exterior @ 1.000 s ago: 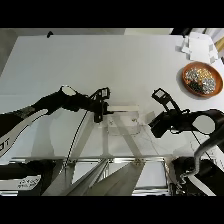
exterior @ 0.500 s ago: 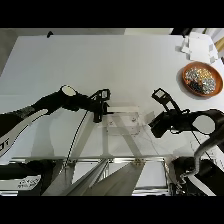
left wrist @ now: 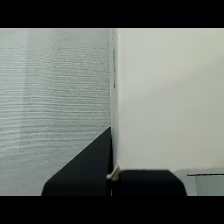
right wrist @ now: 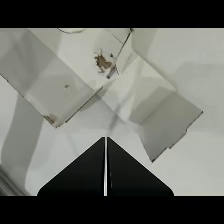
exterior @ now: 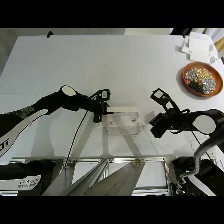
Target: Fold the box and place the chain.
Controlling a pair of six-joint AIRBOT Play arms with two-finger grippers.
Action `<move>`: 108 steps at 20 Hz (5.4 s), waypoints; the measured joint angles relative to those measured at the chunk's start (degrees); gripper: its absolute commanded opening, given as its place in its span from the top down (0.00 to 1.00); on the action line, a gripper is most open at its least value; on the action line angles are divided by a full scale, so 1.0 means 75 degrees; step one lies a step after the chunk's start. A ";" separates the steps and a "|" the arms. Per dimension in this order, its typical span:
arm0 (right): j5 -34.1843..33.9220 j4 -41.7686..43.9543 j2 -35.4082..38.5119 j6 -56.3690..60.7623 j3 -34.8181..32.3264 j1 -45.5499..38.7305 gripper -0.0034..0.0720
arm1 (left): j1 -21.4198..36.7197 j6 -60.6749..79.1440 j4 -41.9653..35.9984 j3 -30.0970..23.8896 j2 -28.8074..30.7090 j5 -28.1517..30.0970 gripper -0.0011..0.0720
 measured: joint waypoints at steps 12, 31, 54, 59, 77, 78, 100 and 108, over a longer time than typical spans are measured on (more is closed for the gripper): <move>-0.0294 0.0600 -0.0009 -0.2483 0.0000 -0.0003 0.48 | 0.0000 0.0000 0.0003 0.0000 0.0000 0.0003 0.97; -0.0597 0.0201 0.0941 -0.4304 -0.0799 0.0807 0.28 | 0.0000 0.0000 0.0006 0.0000 0.0000 0.0003 0.97; -0.3821 0.0172 0.0644 -0.4890 -0.2550 0.2119 0.14 | 0.0000 0.0000 0.0006 0.0000 0.0000 0.0000 0.97; -0.4307 0.0189 0.0487 -0.4890 -0.2553 0.2291 0.14 | 0.0000 -0.0003 0.0006 0.0000 0.0000 0.0003 0.97; -0.3762 0.1725 0.0230 -0.7082 -0.2218 0.0828 0.15 | 0.0000 0.0000 0.0003 0.0000 0.0000 0.0000 0.97; -0.3611 0.1714 0.0338 -0.7085 -0.2218 0.0819 0.15 | 0.0000 0.0000 0.0003 0.0000 0.0000 0.0003 0.97; -0.5056 0.0863 0.0289 -0.6082 -0.2833 0.2742 0.14 | 0.0000 0.0000 0.0006 0.0000 0.0000 0.0000 0.97; -0.5170 0.1853 0.0079 -0.6921 -0.2669 0.1769 0.14 | 0.0000 -0.0003 0.0006 0.0000 0.0000 0.0003 0.97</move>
